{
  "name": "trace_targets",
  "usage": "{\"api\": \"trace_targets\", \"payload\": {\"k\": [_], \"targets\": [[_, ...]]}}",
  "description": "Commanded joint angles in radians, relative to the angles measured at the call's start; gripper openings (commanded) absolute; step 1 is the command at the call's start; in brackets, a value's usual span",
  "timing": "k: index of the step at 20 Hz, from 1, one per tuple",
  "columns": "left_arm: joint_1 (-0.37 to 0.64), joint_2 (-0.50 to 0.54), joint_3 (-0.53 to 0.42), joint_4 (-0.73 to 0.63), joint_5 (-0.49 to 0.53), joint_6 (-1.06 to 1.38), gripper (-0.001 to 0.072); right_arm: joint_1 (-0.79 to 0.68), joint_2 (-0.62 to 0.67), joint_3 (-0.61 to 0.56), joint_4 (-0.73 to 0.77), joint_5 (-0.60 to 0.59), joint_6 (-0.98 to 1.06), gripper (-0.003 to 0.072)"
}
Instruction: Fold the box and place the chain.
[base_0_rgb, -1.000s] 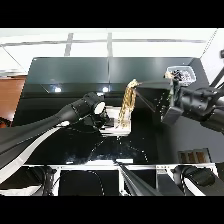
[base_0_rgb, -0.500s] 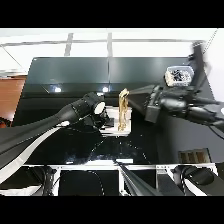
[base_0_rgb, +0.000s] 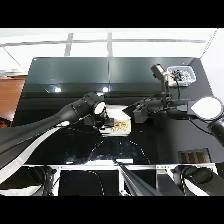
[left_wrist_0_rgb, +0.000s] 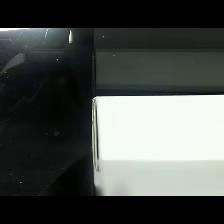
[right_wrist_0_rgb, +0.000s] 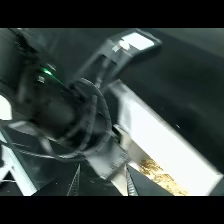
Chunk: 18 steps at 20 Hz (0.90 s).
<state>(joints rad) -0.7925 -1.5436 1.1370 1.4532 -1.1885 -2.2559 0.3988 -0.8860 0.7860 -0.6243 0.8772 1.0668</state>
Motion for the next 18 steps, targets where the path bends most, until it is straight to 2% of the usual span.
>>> {"api": "trace_targets", "payload": {"k": [1, 5, 11, 12, 13, 14, 16, 18], "targets": [[0.000, -0.001, 0.001, 0.000, 0.001, 0.000, 0.0030, -0.095, 0.015, 0.000, -0.076, 0.114, 0.022, 0.0347], [0.000, -0.002, 0.001, 0.000, 0.010, 0.000, 0.0030, -0.273, 0.038, 0.000, -0.156, 0.310, 0.022, 0.0346], [-0.004, -0.011, 0.002, -0.026, 0.016, -0.116, 0.0038, -0.297, 0.038, -0.001, -0.155, 0.343, 0.017, 0.0346], [-0.004, -0.011, 0.004, -0.032, 0.008, -0.141, 0.0158, -0.297, 0.038, -0.001, -0.156, 0.343, 0.017, 0.0346], [-0.005, -0.010, 0.016, -0.045, -0.004, -0.150, 0.0379, -0.297, 0.038, -0.001, -0.156, 0.342, 0.016, 0.0346], [-0.005, -0.005, 0.034, -0.054, -0.015, -0.132, 0.0506, -0.297, 0.038, -0.001, -0.156, 0.342, 0.016, 0.0346], [-0.007, 0.035, 0.072, -0.032, -0.024, -0.065, 0.0525, -0.297, 0.038, -0.001, -0.157, 0.341, 0.013, 0.0346], [-0.005, 0.130, 0.078, 0.029, -0.033, -0.002, 0.0525, -0.297, 0.038, -0.001, -0.157, 0.334, 0.014, 0.0346]]}}
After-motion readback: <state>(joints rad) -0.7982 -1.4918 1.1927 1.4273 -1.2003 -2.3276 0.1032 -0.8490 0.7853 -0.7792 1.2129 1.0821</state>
